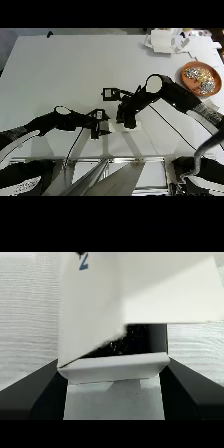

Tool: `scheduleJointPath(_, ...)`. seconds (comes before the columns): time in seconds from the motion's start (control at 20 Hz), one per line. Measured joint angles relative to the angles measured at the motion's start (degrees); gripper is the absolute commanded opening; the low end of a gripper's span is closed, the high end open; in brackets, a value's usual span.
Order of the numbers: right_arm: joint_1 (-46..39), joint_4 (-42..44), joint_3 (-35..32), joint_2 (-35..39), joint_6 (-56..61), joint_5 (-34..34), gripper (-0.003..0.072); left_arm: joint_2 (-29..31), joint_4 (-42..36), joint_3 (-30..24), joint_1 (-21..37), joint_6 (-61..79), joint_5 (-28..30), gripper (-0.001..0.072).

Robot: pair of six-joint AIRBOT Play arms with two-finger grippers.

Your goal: Fold the box and place the chain.

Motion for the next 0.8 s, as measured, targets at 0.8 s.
scheduleJointPath(0.8,5.7,-5.1,-4.1,4.5,-0.7,-7.6,0.0266,0.0,0.1,0.0,0.0,0.0,0.0,0.0109)
